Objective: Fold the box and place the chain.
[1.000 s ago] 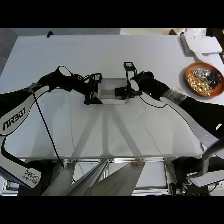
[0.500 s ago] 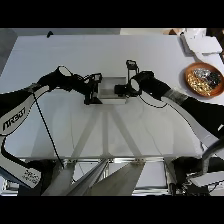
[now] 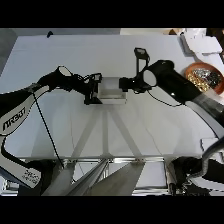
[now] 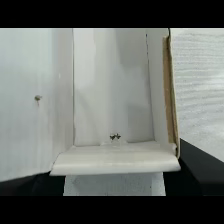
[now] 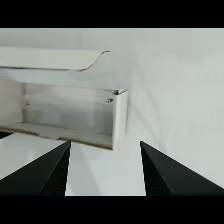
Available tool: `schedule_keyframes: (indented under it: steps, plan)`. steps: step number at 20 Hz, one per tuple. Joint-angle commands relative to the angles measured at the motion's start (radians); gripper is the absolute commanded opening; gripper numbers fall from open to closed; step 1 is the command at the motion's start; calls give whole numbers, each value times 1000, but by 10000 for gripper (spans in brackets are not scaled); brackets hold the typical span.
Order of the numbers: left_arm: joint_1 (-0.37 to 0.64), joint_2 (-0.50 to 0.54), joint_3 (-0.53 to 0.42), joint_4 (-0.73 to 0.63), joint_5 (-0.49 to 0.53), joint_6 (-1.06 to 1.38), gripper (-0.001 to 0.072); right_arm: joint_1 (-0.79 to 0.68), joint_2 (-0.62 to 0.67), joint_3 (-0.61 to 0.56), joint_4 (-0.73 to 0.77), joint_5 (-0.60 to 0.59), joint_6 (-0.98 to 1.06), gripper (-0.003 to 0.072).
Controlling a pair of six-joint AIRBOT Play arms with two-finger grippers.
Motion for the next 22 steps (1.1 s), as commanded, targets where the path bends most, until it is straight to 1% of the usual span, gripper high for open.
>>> schedule_keyframes:
  steps: [1,6,8,10,15,17,18,19,21,22]
  plan:
    - [1,1,0,0,1,0,275,-18,158,0,-9,52,-72,476]
    - [1,1,0,0,1,0,275,-82,273,0,-63,167,-83,476]
    - [1,1,0,0,1,0,275,-123,293,0,-114,229,-83,476]
    - [0,1,0,0,1,0,275,-182,299,0,-170,265,-83,476]
    - [1,1,0,0,1,0,275,-330,299,0,-219,270,-89,476]
    - [0,1,0,0,1,0,275,-396,296,0,-251,265,-172,482]
    - [1,0,0,0,1,0,275,-438,290,0,-254,261,-232,555]
    - [1,1,0,0,1,0,275,-490,278,0,-255,256,-272,598]
    - [1,1,0,0,1,0,275,-612,240,0,-254,232,-320,598]
    - [1,1,0,0,1,0,275,-681,213,0,-250,201,-336,598]
